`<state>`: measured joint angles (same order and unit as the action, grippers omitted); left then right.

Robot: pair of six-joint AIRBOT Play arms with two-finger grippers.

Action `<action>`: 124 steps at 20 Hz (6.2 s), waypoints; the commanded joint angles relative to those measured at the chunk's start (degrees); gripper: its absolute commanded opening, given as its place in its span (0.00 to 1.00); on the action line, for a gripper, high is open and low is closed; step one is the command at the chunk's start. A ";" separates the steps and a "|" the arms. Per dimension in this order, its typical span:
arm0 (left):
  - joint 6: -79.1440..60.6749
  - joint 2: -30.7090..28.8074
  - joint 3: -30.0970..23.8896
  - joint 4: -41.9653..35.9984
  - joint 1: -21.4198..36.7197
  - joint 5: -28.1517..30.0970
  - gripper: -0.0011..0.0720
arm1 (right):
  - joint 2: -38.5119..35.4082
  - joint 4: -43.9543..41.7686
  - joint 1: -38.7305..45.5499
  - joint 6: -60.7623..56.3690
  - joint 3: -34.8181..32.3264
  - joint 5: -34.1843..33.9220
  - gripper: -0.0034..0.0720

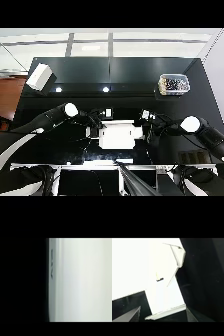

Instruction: Fold the box and place the chain.

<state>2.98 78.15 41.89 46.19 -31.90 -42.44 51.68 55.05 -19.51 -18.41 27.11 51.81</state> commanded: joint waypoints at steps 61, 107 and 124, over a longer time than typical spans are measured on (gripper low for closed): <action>0.07 0.04 0.04 0.28 0.09 -0.17 0.06 | 5.95 -5.44 -10.84 -5.09 -0.11 -4.26 0.96; 0.24 0.04 0.04 0.20 0.02 -0.20 0.06 | 2.91 -4.00 -11.56 -1.36 2.38 -14.58 0.96; 0.26 -0.02 0.42 0.20 0.02 -0.46 0.06 | 5.97 -6.93 -11.56 4.13 2.38 -14.25 0.96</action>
<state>3.27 78.15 42.00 46.41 -31.83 -42.65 57.60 48.23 -31.09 -14.48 29.43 34.65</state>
